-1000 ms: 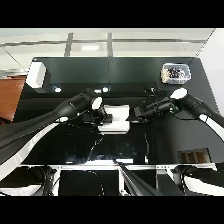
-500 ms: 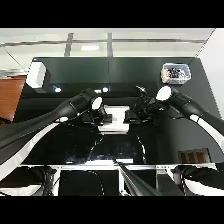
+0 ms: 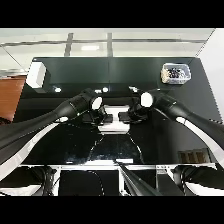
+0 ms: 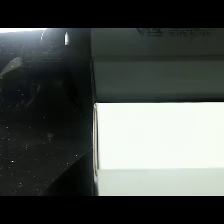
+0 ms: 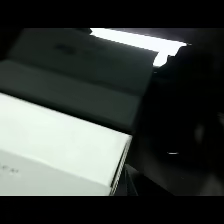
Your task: Fold the box and place the chain.
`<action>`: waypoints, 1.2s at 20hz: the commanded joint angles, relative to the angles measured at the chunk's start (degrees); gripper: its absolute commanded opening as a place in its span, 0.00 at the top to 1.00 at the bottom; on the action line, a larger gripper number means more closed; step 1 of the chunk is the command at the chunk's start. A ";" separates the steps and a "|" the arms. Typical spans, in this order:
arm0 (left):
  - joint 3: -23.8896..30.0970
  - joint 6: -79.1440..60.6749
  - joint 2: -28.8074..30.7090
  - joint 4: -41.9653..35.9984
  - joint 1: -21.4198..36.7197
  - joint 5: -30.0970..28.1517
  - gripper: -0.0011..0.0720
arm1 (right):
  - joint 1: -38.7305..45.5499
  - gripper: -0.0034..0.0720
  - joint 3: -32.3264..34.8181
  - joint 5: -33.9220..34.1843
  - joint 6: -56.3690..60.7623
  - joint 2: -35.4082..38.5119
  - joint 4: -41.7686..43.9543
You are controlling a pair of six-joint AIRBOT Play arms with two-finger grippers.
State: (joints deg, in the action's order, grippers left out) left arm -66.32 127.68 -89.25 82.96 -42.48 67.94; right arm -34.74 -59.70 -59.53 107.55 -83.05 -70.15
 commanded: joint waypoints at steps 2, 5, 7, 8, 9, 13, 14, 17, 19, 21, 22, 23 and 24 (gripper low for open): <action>0.00 0.00 -0.02 0.11 0.02 0.09 0.95 | -4.44 0.55 -3.96 -4.83 13.16 -2.80 -11.47; 0.00 0.00 -0.02 0.09 0.02 0.09 0.95 | -5.29 0.55 -3.98 -5.44 15.19 -4.13 -11.61; 0.00 0.00 -0.02 0.11 0.02 0.24 0.95 | -5.90 0.55 -3.96 -5.75 15.61 -4.74 -11.91; 0.00 0.00 -0.02 0.11 0.02 0.24 0.95 | -6.23 0.55 -3.96 -5.70 16.26 -4.79 -12.61; 0.00 0.00 -0.02 0.11 0.02 0.26 0.95 | -6.47 0.55 -3.96 -5.86 16.52 -4.79 -13.11; 0.00 0.00 -0.02 0.09 0.02 0.26 0.95 | -6.47 0.94 -3.96 -6.27 17.42 -4.83 -12.66; 0.00 0.00 -0.02 0.11 0.02 0.26 0.95 | -6.47 0.94 -3.96 -6.38 17.44 -4.83 -12.63; 0.00 0.00 -0.02 0.11 0.02 0.24 0.95 | -6.45 0.71 -3.98 -6.27 17.44 -4.83 -11.87; 0.00 0.00 -0.04 0.11 0.02 0.24 0.95 | -6.45 0.94 -3.96 -6.29 17.40 -4.83 -11.93; 0.00 0.00 -0.04 0.11 0.02 0.24 0.95 | -6.43 0.94 -3.98 -5.90 17.40 -4.83 -11.85; 0.00 0.00 -0.04 0.11 0.02 0.24 0.95 | -6.43 0.90 -4.02 -5.90 17.40 -4.76 -11.80; 0.00 0.00 -0.04 0.13 0.02 0.24 0.95 | -6.43 0.58 -4.42 -6.62 17.40 -4.57 -11.72; 0.00 0.00 -0.04 0.11 0.02 0.24 0.95 | -6.32 0.37 -5.25 -8.07 17.22 -4.07 -12.00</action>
State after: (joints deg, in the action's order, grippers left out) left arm -66.32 127.48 -89.25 83.31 -42.48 68.40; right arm -41.17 -64.01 -66.48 124.55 -87.64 -82.32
